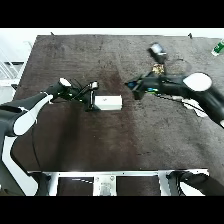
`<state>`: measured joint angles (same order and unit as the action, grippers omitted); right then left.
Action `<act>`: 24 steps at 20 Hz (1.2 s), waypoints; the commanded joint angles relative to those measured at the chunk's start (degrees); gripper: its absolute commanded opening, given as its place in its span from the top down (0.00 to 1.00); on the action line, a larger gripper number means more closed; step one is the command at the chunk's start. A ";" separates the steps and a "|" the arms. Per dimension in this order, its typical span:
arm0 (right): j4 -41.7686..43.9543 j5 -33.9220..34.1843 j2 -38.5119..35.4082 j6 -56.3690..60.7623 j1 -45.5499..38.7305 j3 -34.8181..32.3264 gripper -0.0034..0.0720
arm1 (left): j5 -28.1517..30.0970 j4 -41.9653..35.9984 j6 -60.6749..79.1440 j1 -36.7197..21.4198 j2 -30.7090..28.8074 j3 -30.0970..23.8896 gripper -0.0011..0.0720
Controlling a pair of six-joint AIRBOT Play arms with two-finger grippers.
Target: Fold the box and place the chain.
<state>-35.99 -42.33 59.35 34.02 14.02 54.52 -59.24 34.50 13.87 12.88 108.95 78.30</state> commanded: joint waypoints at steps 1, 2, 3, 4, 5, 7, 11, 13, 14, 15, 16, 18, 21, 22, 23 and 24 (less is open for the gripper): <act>-0.02 13.57 -15.26 0.74 -4.70 -13.03 0.94 | 0.07 -0.22 0.04 -0.02 0.00 0.02 0.25; -0.02 17.31 -20.13 0.74 -6.36 -17.09 0.94 | 0.07 -0.22 0.04 -0.02 0.00 0.02 0.25; 0.00 20.65 -24.50 0.76 -7.87 -20.76 0.94 | 0.07 -0.22 0.07 -0.02 0.00 0.02 0.25; -0.02 23.80 -29.03 1.33 -9.46 -24.48 0.94 | 0.09 -0.22 0.04 -0.02 0.00 0.02 0.25; -0.02 25.90 -32.87 1.38 -11.10 -27.52 0.94 | 0.09 -0.22 0.04 -0.02 0.00 0.02 0.25; -0.02 28.00 -39.69 1.40 -14.84 -32.89 0.94 | 0.09 -0.22 0.04 -0.02 0.00 0.02 0.25; 0.00 27.96 -49.18 1.40 -20.35 -40.41 0.94 | 0.13 -0.48 0.07 -0.02 0.00 0.02 0.25; 0.02 29.55 -52.46 1.40 -21.00 -42.71 0.94 | 0.09 -0.50 0.07 -0.02 0.00 0.02 0.25; 0.00 31.56 -53.72 1.40 -20.98 -44.02 0.94 | 0.09 -0.52 0.07 -0.02 0.00 0.02 0.25; 0.02 33.66 -54.60 1.42 -20.98 -45.42 0.94 | 0.09 -0.50 0.07 -0.02 0.00 0.02 0.25; 0.02 35.67 -55.12 1.42 -20.98 -46.82 0.94 | 0.09 -0.52 0.07 0.00 0.00 0.02 0.25; 0.00 37.07 -55.19 2.21 -20.98 -48.37 0.94 | 0.09 -0.52 0.07 -0.02 0.00 0.02 0.25; -0.02 37.27 -55.19 2.16 -20.98 -48.98 0.94 | 0.13 -0.81 0.07 0.00 0.00 0.02 0.25; -0.02 37.24 -55.19 1.95 -20.98 -49.11 0.94 | 0.17 -0.94 0.04 0.00 0.00 0.02 0.25; -0.02 37.24 -55.19 1.95 -20.96 -49.33 0.94 | 0.17 -1.05 0.04 0.00 0.00 0.02 0.25; -0.04 37.22 -55.19 1.95 -20.96 -49.62 0.94 | 0.07 -1.07 0.07 -0.02 0.00 0.02 0.47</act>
<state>-35.94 -5.82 4.43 35.94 -6.94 5.82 -59.09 33.69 13.91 12.88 108.95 78.30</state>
